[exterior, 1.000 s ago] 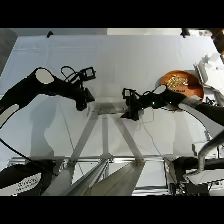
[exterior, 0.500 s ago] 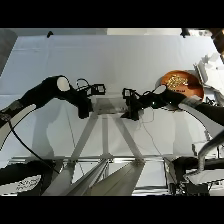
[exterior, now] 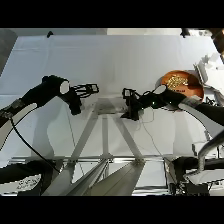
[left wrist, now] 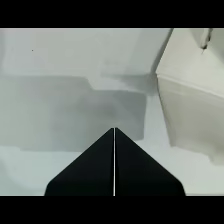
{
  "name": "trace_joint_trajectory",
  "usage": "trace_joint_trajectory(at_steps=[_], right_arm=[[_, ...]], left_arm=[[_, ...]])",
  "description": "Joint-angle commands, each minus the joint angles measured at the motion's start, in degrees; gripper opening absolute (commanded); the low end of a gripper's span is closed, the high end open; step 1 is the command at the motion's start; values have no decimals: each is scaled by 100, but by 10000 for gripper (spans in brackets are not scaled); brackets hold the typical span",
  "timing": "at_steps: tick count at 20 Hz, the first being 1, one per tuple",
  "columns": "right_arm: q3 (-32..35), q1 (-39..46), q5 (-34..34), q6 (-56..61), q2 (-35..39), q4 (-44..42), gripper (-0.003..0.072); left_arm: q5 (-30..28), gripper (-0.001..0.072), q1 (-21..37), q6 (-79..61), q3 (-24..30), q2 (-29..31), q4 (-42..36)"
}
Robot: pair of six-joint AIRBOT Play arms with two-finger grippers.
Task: Fold the box and place the chain.
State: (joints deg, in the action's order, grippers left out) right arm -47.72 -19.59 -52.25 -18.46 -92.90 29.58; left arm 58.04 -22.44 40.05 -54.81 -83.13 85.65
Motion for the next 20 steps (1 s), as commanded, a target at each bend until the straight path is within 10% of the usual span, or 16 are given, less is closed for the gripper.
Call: trace_joint_trajectory(at_steps=[1,7,13,20], right_arm=[[2,2,-2,2,4,-2,518],[2,2,-2,2,4,-2,518],[2,2,-2,2,4,-2,518],[2,2,-2,2,4,0,518]], left_arm=[[44,8,144,-981,4,116,-1163],[-1574,7,181,-2059,190,927,-1976],[258,8,186,-2385,249,780,-3403],[186,8,973,-3279,1390,752,-4531]])
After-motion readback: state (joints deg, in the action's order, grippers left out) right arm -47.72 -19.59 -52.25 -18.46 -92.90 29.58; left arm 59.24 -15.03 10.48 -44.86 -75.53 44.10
